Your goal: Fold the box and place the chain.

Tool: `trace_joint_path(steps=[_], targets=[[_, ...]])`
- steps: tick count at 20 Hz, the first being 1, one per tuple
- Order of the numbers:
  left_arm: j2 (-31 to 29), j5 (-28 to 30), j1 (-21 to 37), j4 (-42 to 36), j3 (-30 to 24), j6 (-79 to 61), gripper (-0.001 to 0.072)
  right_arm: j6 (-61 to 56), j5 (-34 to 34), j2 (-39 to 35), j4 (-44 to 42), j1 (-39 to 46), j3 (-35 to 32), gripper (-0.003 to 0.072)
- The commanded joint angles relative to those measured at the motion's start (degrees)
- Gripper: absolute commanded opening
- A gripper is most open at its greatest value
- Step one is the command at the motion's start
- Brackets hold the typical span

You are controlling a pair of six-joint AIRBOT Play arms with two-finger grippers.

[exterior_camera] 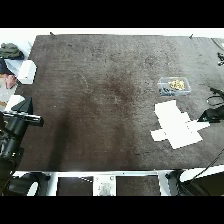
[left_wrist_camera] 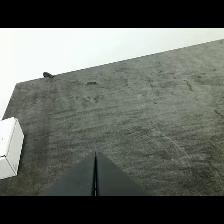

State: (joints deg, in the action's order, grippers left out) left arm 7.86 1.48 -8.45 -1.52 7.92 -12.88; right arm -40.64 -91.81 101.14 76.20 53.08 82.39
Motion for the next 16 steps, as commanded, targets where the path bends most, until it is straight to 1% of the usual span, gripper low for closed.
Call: trace_joint_path(steps=[1, 2, 4, 8, 11, 12, 13, 16], targets=[[0.0, 0.0, 0.0, 0.0, 0.0, 0.0, 0.0011, 3.5, -5.3, 3.5, -3.4, 0.2, 0.0, 0.0377], [0.0, 0.0, 0.0, 0.0, 0.0, 0.0, 0.0011, 3.8, -6.4, 4.3, -4.6, 0.2, 0.0, 0.0377], [0.0, 0.0, 0.0, 0.0, 0.0, 0.0, 0.0011, 3.8, -7.3, 5.7, -4.4, 0.3, 0.0, 0.0376], [0.0, 0.0, 0.0, 0.0, 0.0, 0.0, 0.0011, 3.3, -3.6, 6.8, -2.7, 0.6, 0.0, 0.0377], [0.0, 0.0, 0.0, 0.0, 0.0, 0.0, 0.0011, 3.5, -4.2, 7.0, -3.7, 0.6, 0.0, 0.0374], [0.0, 0.0, 0.0, 0.0, 0.0, 0.0, 0.0011, 4.6, -4.6, 7.2, -4.7, 0.6, 0.0, 0.0262], [0.0, 0.0, 0.0, 0.0, 0.0, 0.0, 0.0011, 5.1, -4.7, 7.7, -5.4, 0.6, 0.0, 0.0223], [0.0, 0.0, 0.0, 0.0, 0.0, 0.0, 0.0011, 5.2, -8.0, 10.1, -9.2, 0.6, 0.0, 0.0223]])
